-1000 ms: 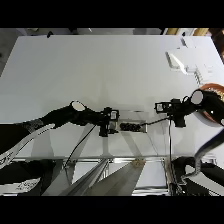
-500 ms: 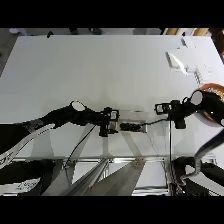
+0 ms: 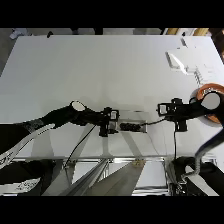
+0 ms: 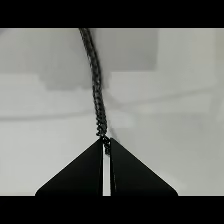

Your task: Fold the box and place the chain.

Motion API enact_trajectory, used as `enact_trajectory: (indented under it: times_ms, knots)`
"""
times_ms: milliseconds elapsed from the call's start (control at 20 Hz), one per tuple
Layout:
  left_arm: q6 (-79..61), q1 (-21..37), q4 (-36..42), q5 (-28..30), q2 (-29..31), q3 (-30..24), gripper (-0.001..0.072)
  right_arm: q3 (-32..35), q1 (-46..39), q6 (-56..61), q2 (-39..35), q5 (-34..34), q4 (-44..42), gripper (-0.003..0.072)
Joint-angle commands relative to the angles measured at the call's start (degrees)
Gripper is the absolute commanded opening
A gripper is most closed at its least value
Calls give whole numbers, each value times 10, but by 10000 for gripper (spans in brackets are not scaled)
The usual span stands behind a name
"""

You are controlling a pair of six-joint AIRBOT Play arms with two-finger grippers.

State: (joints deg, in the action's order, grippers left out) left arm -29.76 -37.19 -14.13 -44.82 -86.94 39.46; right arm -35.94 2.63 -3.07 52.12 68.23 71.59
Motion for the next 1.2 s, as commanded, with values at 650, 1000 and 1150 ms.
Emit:
enact_trajectory:
  times_ms: [650, 1000, 1150]
  knots:
    - [0, 0, 0, 0, 0, 0, 321, 0, 269, 110, -91, -165, -257, 20]
    - [0, 0, 0, 0, 0, 0, 321, 0, 278, 136, -5, -180, -223, 22]
    - [0, 0, 0, 0, 0, 0, 321, -1, 275, 137, -7, -181, -191, 219]
